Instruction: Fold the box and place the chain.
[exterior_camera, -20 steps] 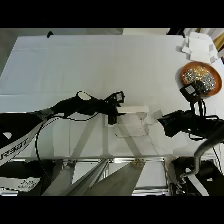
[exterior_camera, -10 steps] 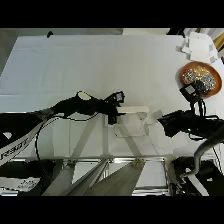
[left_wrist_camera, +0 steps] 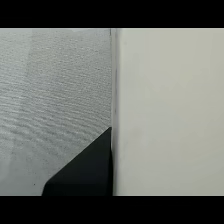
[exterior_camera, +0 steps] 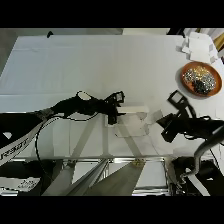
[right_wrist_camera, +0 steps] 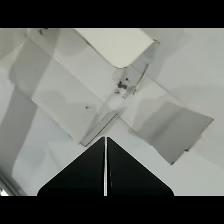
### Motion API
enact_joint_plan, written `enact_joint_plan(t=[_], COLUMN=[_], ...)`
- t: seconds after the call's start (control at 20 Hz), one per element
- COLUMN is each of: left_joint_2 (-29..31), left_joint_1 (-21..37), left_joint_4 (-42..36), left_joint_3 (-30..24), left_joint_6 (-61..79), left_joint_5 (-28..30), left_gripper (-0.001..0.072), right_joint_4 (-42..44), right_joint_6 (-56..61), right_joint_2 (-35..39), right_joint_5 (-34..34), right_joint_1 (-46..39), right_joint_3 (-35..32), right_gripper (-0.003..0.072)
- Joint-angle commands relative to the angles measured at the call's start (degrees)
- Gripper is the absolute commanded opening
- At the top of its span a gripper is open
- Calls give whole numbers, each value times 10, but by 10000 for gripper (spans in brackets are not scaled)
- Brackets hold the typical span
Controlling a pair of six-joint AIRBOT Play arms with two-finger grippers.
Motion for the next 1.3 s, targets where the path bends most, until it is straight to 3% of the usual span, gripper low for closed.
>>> enact_joint_plan(t=[0.0,0.05,0.1,0.2,0.25,0.4,0.5,0.7,0.9,1.25], left_joint_2=[0,0,0,0,0,0,0,0,0,0], left_joint_1=[0,0,0,0,0,0,0,0,0,0], left_joint_4=[0,0,0,0,0,0,0,0,0,0], left_joint_3=[0,0,0,0,0,0,0,0,0,0], left_joint_6=[0,0,0,0,0,0,0,0,0,0], left_joint_5=[0,0,0,0,0,0,0,-1,-2,-2], left_gripper=[10,10,10,10,10,10,10,10,10,10], right_joint_4=[11,-2,-16,-19,-26,-70,-87,-88,-89,-91], right_joint_6=[-194,-220,-224,-224,-225,-268,-269,-264,-264,-264], right_joint_2=[-62,-88,-111,-139,-142,-142,-142,-142,-142,-141], right_joint_5=[12,23,30,5,-36,-115,-163,-249,-327,-343], right_joint_1=[34,47,56,56,57,84,108,169,188,187], right_joint_3=[-15,-15,-15,-20,-28,-56,-88,-133,-134,-128], right_gripper=[6,15,118,504,613,634,700,700,699,699])
